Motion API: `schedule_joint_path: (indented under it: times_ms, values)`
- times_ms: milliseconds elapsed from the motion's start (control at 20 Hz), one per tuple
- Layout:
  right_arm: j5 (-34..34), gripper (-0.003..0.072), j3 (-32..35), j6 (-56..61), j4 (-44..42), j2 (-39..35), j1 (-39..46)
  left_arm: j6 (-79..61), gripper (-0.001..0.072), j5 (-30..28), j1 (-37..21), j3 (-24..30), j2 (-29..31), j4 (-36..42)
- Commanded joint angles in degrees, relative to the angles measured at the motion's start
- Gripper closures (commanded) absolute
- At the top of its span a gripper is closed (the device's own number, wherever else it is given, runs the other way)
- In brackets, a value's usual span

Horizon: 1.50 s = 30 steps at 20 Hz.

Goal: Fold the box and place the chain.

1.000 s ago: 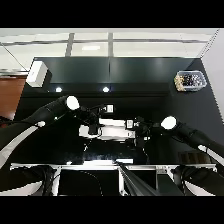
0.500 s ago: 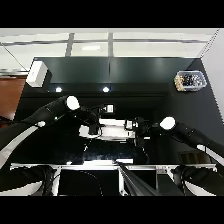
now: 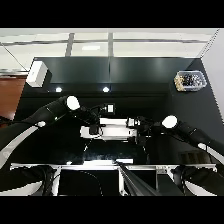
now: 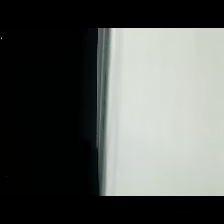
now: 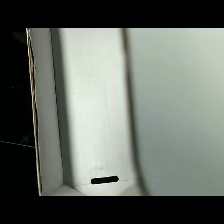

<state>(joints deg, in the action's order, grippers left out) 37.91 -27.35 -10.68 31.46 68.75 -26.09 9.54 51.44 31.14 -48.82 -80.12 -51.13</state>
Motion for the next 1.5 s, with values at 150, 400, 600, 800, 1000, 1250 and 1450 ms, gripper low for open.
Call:
schedule_joint_path:
  times_ms: [150,400,600,800,1000,1250,1450]
  values:
    - [0.5,0.0077,0.0,-0.1,-0.1,0.0,0.3,-0.1,0.0686,0.2,0.0,-0.1,0.1,-0.2]
    - [0.3,0.0077,0.0,-0.1,-0.2,0.0,0.3,-0.1,0.0687,0.2,0.0,-0.1,0.1,-0.2]
    - [0.3,0.0077,0.0,-0.1,-0.2,0.0,0.2,-0.1,0.0686,0.2,0.0,-0.1,0.1,-0.2]
    - [0.3,0.0077,0.0,-0.1,-0.2,0.0,0.2,-0.1,0.0686,0.2,0.0,-0.1,0.1,-0.2]
    - [0.4,0.0077,-0.1,-0.1,-0.2,0.0,0.2,-0.1,0.0686,0.2,0.0,-0.1,0.1,-0.2]
    - [0.6,0.0077,-0.2,1.2,-0.3,0.1,0.3,-0.1,0.0686,0.2,0.0,-0.1,0.1,-0.2]
    - [1.2,0.0077,-0.4,1.2,0.4,0.4,-0.8,-0.1,0.0686,0.0,0.0,-0.1,0.1,-0.2]
